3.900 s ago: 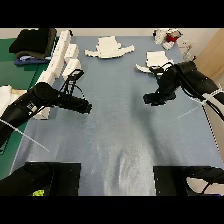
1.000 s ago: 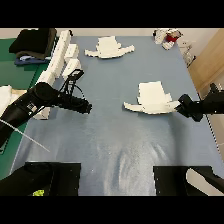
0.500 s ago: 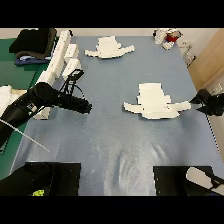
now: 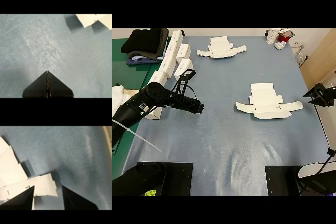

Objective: Fold the box.

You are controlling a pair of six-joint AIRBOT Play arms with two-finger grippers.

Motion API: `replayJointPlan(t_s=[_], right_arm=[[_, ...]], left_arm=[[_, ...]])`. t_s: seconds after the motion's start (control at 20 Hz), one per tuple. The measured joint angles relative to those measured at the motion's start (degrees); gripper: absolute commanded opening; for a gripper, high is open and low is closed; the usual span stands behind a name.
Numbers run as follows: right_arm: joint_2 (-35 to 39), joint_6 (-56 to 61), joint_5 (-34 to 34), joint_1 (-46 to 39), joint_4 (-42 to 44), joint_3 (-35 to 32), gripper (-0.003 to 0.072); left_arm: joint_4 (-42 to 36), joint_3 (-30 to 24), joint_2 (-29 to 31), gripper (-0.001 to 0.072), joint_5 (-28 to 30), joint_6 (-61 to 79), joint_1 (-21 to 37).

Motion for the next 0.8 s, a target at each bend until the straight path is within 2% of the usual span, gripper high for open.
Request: replayJointPlan(t_s=[0.35,0.4,0.45,0.5,0.55,0.6,0.65,0.7,0.8], right_arm=[[-6.16,-6.32,-5.22,1.40,2.25,1.73,0.0507],[-6.43,-7.02,-6.03,1.79,2.45,1.75,0.0461],[-6.58,-7.67,-6.86,2.29,2.60,1.79,0.0321],[-6.69,-8.20,-7.67,2.84,2.71,1.86,0.0281],[-6.78,-8.66,-8.61,3.43,2.93,1.86,0.0281],[-6.82,-9.05,-9.53,4.00,2.99,1.86,0.0247],[-6.88,-9.38,-10.49,4.55,3.06,1.86,0.0045],[-6.93,-9.62,-11.34,4.92,3.15,1.86,0.0002],[-6.93,-9.81,-13.33,5.66,3.19,1.88,0.0001]], left_arm=[[0.00,0.00,0.00,0.0012,0.00,0.02,0.00],[0.00,0.00,0.00,0.0012,0.00,0.02,0.00],[0.00,0.00,0.00,0.0012,0.00,0.00,0.00],[0.00,0.00,0.00,0.0012,0.00,0.00,0.00],[0.00,0.00,0.00,0.0012,0.00,0.00,0.00],[0.00,0.00,0.00,0.0012,0.00,0.00,0.00],[0.00,0.00,0.00,0.0012,0.00,0.00,0.00],[0.00,0.00,0.00,0.0012,0.00,0.00,0.00],[0.00,0.00,0.00,0.0012,0.00,0.00,0.00]])
